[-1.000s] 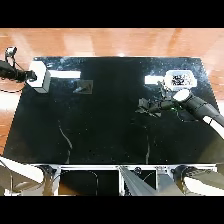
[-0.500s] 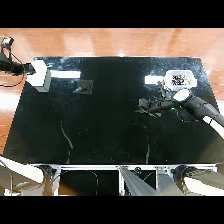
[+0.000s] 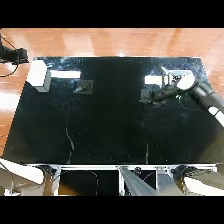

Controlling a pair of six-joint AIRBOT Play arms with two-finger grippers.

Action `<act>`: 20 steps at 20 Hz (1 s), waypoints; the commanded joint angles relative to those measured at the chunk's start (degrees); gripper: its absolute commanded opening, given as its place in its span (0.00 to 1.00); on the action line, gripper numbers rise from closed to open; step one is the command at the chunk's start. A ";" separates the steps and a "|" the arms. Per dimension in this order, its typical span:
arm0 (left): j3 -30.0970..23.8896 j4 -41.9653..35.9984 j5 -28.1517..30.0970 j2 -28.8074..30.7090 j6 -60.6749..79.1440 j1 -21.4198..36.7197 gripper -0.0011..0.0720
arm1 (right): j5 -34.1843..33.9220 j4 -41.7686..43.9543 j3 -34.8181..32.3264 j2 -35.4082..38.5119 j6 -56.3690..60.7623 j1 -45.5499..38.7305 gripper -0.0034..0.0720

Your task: Fold the box and place the chain.

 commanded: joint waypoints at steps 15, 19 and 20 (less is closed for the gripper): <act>-70.53 14.47 -21.66 54.34 -28.65 -45.40 0.04 | 7.96 -40.26 -12.17 16.81 26.58 4.24 0.08; -70.47 17.25 -22.08 54.31 -30.10 -46.23 0.04 | 6.51 -40.28 -12.13 17.35 26.51 4.26 0.08; -70.47 17.25 -22.60 54.29 -30.10 -46.23 0.04 | 7.23 -40.02 -12.13 17.35 26.53 4.24 0.08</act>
